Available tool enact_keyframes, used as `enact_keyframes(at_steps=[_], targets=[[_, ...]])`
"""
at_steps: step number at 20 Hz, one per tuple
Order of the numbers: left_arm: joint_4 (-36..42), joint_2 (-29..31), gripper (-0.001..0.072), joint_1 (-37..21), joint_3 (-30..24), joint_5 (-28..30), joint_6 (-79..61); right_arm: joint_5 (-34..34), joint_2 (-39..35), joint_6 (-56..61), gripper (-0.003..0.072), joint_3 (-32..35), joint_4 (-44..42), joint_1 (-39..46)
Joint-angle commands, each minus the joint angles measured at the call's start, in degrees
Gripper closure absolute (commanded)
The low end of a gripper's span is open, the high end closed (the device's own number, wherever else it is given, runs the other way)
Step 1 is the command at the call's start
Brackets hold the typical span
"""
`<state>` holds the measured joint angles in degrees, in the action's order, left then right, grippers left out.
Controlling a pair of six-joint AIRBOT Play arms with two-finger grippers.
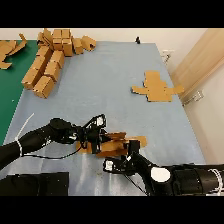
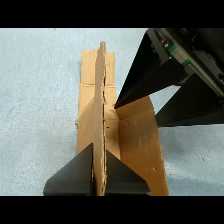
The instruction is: Fold the box.
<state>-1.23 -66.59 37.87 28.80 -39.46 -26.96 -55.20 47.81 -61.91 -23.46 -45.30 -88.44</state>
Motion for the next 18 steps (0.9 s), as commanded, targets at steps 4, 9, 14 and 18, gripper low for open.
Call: enact_keyframes(at_steps=[4, 9, 14, 18], targets=[[0.0, 0.04, 0.0695, -0.02, 0.07, 0.0, -0.02, 0.09, -0.44, 4.02, 0.0101, -0.44, 1.81, 0.02], [0.0, 0.04, 0.0695, -0.02, 0.07, 0.0, -0.02, -2.56, -3.89, 4.0, -0.0034, -0.74, 1.97, 0.04], [0.0, 0.04, 0.0695, -0.02, 0.07, 0.02, -0.02, -2.75, -5.03, 4.96, -0.0034, -0.72, -4.04, 1.95], [0.0, 0.04, 0.0695, -0.02, 0.07, 0.02, -0.02, 0.39, -5.05, 4.92, -0.0034, 0.22, -1.4, 4.46]])
